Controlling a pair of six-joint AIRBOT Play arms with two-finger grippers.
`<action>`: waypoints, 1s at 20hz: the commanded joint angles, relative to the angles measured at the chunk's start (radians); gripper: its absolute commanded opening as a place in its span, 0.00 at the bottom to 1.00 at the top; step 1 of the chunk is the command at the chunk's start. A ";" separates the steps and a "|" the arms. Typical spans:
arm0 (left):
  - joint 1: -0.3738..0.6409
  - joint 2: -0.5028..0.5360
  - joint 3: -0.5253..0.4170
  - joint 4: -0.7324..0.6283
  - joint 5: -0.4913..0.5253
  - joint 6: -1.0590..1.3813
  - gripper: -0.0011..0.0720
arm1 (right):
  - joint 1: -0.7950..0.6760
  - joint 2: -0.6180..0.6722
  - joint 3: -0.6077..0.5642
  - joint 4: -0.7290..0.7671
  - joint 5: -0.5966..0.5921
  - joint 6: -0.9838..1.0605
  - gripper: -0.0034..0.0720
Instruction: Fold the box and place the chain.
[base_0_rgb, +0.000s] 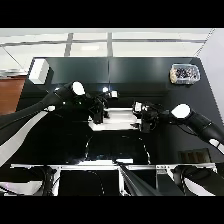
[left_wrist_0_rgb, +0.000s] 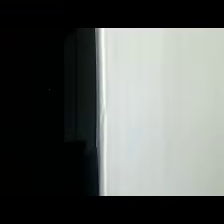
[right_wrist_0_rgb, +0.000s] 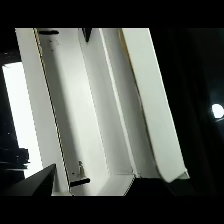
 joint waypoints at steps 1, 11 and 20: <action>0.000 -0.001 0.000 0.000 0.001 -0.001 0.05 | -0.008 -0.055 0.001 0.098 0.072 -0.119 1.00; 0.000 -0.001 0.000 0.000 0.000 -0.001 0.05 | -0.008 -0.096 -0.034 0.068 0.066 -0.182 0.99; 0.000 -0.001 0.000 -0.013 0.000 -0.001 0.05 | -0.008 -0.135 -0.033 0.045 0.048 -0.188 0.99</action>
